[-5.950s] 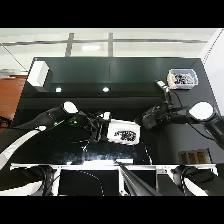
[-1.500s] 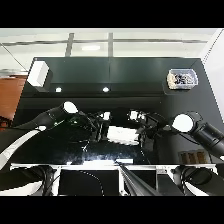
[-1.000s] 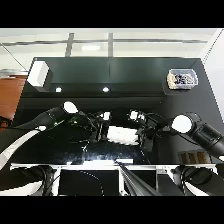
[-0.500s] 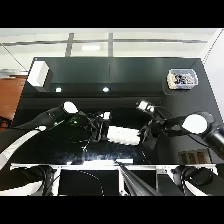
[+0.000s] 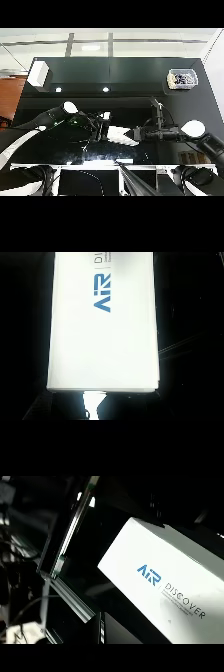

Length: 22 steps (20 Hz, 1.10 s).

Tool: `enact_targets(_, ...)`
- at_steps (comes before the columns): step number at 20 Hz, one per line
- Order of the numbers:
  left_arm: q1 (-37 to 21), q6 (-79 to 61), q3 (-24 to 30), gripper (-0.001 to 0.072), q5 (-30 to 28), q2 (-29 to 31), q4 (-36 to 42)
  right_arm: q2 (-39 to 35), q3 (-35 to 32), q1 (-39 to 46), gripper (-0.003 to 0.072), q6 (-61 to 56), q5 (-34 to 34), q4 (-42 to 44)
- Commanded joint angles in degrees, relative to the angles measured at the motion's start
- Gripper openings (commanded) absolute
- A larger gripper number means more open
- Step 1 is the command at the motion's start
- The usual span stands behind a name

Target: Fold the box and place the chain.

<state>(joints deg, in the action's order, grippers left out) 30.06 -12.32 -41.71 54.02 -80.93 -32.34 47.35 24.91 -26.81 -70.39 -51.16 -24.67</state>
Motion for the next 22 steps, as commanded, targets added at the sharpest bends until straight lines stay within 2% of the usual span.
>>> enact_targets(1,0.02,-0.04,-0.02,0.051,0.0,-0.02,0.0,2.97,-2.19,-1.81,0.003,-1.4,4.98,6.64)
enact_targets(7,0.02,-0.04,-0.02,0.051,0.0,-0.02,0.0,6.49,-2.19,-2.36,0.0041,-2.16,6.36,4.42)
enact_targets(13,0.02,-0.04,-0.02,0.051,0.0,-0.02,0.0,7.39,-2.25,-2.36,0.0041,-6.49,6.36,-3.45)
enact_targets(22,0.02,-0.04,-0.02,0.051,0.0,-0.02,0.0,8.98,-2.25,-2.36,0.004,-6.49,6.64,-3.98)
